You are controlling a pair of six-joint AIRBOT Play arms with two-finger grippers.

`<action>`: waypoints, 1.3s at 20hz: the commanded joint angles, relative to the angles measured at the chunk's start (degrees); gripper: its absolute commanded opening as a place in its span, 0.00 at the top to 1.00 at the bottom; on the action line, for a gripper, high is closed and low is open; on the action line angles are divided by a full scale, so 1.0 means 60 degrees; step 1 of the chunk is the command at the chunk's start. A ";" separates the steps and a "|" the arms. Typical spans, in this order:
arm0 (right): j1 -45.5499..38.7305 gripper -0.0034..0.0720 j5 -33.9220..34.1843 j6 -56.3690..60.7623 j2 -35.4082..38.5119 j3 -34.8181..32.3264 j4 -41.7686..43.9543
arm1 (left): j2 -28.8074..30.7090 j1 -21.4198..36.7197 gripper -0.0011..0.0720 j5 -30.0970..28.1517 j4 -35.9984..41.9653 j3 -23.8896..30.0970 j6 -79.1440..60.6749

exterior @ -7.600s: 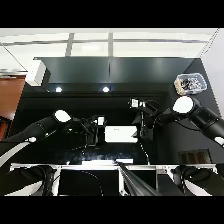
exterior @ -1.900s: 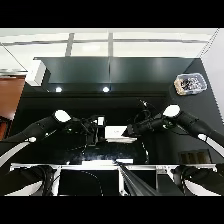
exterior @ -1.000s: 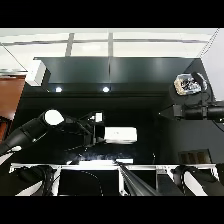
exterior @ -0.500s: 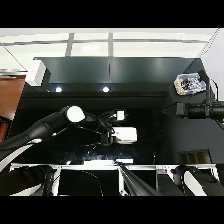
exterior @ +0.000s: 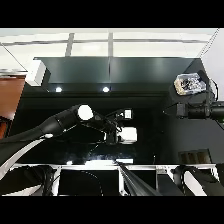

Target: Fold the box and place the chain.

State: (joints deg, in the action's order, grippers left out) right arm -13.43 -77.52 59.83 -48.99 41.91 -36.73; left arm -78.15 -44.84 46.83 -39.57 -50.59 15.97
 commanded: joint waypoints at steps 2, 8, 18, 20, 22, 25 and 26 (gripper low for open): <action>0.0000 0.93 -0.0004 -0.0055 0.0007 0.0007 0.0004 | -0.0080 -0.0007 0.02 -0.0004 -0.0011 -0.0022 0.0171; -0.0004 0.93 -0.0004 -0.0084 0.0007 0.0007 0.0004 | -0.0073 0.0062 0.02 0.0004 -0.0011 -0.0127 0.0178; 0.0000 0.93 -0.0007 -0.0084 0.0007 0.0007 0.0004 | -0.0073 0.0069 0.03 0.0058 -0.0084 -0.0138 0.0178; 0.0000 0.93 -0.0007 -0.0084 0.0007 0.0004 0.0004 | -0.0076 0.0069 0.03 0.0058 -0.0091 -0.0138 0.0178; 0.0000 0.93 -0.0007 -0.0084 0.0007 0.0007 0.0004 | -0.0091 0.0055 0.03 0.0098 -0.0087 -0.0138 0.0178; 0.0000 0.93 0.0000 -0.0087 0.0007 0.0007 0.0004 | -0.0219 0.0051 0.03 0.0463 -0.0091 -0.0138 0.0178; 0.0000 0.93 0.0000 -0.0087 0.0007 0.0007 0.0004 | -0.0310 0.0051 0.03 0.0550 -0.0087 -0.0138 0.0178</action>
State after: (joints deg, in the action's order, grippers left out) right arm -13.43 -77.54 59.29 -48.99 41.91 -36.73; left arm -79.24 -44.49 48.25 -40.10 -51.42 16.97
